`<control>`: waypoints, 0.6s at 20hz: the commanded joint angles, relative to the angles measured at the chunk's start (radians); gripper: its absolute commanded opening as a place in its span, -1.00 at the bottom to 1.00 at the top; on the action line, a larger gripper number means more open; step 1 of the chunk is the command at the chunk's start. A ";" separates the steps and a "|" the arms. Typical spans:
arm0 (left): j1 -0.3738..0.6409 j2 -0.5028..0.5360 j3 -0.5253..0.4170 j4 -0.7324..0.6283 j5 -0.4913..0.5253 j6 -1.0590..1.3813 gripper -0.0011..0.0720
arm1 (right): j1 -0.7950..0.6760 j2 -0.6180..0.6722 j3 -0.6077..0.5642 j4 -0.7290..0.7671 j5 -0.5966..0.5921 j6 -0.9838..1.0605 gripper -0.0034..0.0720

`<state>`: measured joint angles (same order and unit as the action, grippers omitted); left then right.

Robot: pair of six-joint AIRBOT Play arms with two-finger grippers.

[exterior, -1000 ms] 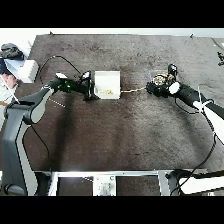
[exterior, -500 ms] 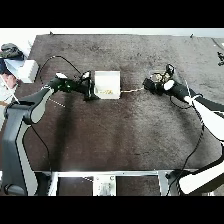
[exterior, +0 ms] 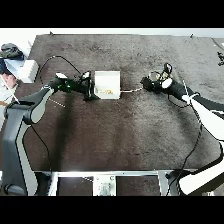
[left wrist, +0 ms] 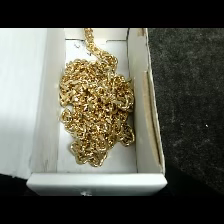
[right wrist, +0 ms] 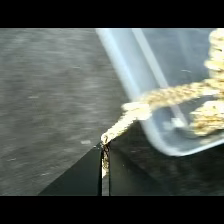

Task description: Fold the box and place the chain.

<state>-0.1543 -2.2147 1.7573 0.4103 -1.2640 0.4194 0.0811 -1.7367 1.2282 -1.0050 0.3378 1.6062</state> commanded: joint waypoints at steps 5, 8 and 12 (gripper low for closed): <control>0.000 0.000 0.000 0.000 0.000 0.000 -0.03 | 0.116 0.253 0.002 0.000 0.059 -0.111 -0.88; 0.000 0.000 0.000 0.000 0.000 0.000 -0.03 | 0.175 0.350 0.002 0.000 0.058 -0.134 -0.88; 0.000 0.000 0.000 0.000 0.000 0.000 -0.03 | 0.251 0.434 0.002 0.000 -0.006 -0.148 -0.88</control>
